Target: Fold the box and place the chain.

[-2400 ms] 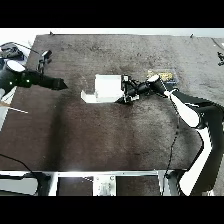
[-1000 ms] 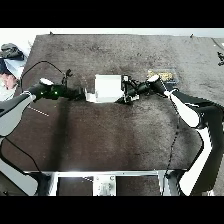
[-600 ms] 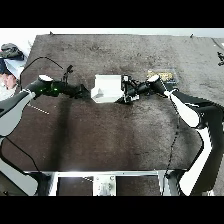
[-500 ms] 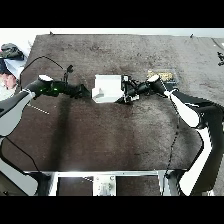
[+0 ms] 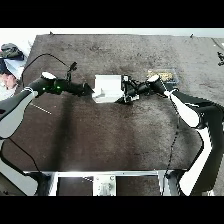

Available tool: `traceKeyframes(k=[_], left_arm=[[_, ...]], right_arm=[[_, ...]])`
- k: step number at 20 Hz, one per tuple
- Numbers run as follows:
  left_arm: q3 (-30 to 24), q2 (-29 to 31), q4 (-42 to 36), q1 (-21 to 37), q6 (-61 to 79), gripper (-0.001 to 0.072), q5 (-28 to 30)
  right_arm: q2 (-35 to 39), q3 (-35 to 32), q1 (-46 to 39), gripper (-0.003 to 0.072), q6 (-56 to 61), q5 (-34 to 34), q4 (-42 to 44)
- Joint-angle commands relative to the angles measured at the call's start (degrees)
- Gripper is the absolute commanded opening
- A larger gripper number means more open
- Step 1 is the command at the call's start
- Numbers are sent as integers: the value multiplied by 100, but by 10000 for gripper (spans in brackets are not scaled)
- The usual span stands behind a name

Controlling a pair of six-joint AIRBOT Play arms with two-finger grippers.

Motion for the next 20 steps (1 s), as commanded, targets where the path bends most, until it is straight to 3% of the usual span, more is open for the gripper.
traceKeyframes(k=[1,5,13,20], left_arm=[[70,4,24,-35,-221,314,-20],[164,4,398,-271,-721,313,138],[1025,4,2603,-874,-2850,313,166],[1169,-13,3309,-1290,-3917,313,566]], right_arm=[[-4,2,2,440,2,0,2],[-4,2,0,440,2,0,2],[-4,2,0,440,2,0,2],[-4,2,2,440,2,2,2]])
